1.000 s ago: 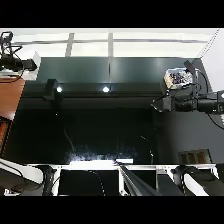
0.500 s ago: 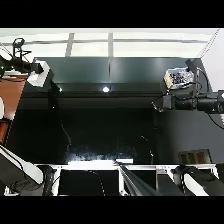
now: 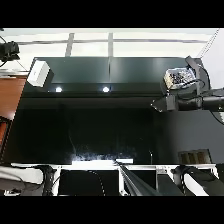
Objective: Fold the box and place the chain.
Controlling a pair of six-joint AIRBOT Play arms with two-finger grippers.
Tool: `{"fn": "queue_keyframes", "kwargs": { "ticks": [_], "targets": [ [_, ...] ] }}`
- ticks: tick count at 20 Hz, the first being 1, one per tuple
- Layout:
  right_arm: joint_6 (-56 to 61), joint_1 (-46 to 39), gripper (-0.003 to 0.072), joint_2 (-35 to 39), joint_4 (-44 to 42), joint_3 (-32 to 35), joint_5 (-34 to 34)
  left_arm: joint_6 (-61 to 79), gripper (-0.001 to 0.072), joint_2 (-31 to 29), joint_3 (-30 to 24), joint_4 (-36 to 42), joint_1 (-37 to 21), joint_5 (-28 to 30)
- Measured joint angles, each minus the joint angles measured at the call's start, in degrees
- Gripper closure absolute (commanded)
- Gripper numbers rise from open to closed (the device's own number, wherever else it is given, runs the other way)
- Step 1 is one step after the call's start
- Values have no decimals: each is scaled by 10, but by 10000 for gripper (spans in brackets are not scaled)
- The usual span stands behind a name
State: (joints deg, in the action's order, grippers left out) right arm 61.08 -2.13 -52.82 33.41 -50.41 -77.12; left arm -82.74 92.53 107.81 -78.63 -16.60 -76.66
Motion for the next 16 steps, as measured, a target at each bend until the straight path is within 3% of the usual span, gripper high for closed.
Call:
{"fn": "queue_keyframes", "kwargs": {
  "ticks": [2, 4, 7, 9, 12, 16],
  "targets": [
    [5, 0, 677, 7, 42, -11, -25, -13, 680, -113, -119, 4, 26, 29],
    [18, 0, 678, 30, 103, -12, -7, -17, 679, -233, -261, 8, 61, 77],
    [50, 0, 678, 99, 216, 32, 127, -17, 678, -402, -473, 6, 104, 154],
    [96, 0, 678, 141, 301, 83, 223, -17, 678, -497, -588, 0, 118, 184],
    [150, 0, 679, 175, 384, 161, 316, -15, 677, -603, -694, -1, 128, 209],
    [177, 0, 679, 189, 424, 210, 352, -13, 677, -667, -744, -10, 133, 219]
  ]
}}
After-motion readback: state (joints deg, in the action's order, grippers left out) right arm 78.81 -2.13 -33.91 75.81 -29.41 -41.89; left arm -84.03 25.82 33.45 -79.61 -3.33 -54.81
